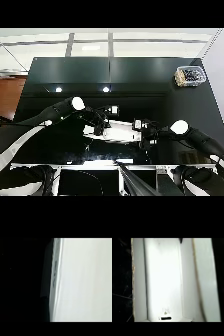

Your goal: Fold the box and place the chain.

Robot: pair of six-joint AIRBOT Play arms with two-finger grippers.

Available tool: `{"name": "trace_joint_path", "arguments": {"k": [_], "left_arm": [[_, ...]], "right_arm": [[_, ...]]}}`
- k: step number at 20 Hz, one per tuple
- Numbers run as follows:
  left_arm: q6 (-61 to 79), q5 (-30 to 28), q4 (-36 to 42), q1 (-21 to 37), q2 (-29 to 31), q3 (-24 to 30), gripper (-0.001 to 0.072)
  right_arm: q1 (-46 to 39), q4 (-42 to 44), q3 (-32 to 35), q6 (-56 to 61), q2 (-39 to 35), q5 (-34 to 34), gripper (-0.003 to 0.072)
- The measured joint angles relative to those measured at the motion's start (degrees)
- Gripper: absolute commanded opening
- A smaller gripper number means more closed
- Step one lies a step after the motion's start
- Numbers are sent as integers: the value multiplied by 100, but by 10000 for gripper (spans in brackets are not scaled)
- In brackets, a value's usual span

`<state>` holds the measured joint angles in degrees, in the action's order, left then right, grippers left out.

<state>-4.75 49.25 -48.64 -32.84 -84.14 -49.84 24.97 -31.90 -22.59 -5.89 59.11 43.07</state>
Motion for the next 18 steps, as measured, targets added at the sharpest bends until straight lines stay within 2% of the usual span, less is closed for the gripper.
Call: {"name": "trace_joint_path", "arguments": {"k": [7,18], "left_arm": [[-50,-46,-31,0,0,2,30],[-210,-74,-17,0,-4,0,30]], "right_arm": [[11,39,22,-573,341,-52,701],[83,125,11,-479,457,-402,699]]}}
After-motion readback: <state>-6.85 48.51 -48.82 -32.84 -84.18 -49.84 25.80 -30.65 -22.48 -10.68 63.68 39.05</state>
